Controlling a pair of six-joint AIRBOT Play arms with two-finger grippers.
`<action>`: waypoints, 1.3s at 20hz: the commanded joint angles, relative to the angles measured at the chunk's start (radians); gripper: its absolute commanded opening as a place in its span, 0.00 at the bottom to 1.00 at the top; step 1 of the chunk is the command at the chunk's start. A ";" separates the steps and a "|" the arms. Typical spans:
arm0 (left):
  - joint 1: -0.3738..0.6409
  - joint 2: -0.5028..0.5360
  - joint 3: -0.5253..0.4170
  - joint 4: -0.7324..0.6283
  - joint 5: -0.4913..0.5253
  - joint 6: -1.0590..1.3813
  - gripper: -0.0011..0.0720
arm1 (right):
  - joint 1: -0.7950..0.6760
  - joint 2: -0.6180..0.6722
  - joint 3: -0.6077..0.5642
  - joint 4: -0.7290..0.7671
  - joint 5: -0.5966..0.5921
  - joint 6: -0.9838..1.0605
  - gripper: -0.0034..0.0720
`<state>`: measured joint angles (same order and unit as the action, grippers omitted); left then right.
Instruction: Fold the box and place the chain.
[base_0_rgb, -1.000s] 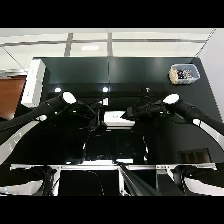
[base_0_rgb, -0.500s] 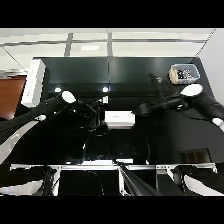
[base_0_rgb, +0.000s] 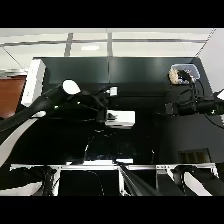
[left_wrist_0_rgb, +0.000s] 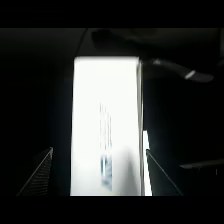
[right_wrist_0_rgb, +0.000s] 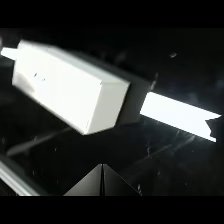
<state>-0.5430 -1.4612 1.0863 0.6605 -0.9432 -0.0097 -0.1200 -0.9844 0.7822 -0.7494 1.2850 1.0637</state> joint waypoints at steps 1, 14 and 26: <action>-0.069 -0.117 0.121 -0.044 -0.005 -0.105 0.99 | -0.009 0.012 -0.012 0.005 -0.043 0.008 0.07; -0.076 -0.206 0.157 0.006 -0.054 -0.204 0.99 | -0.009 0.012 -0.013 0.005 -0.067 -0.040 0.07; -0.143 -0.206 0.157 0.246 -0.024 -0.204 0.99 | -0.009 0.012 -0.014 0.005 -0.076 -0.040 0.07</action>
<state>-0.6621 -1.6669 1.2427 0.8341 -1.0122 -0.2138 -0.1284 -0.9730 0.7689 -0.7448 1.2163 1.0241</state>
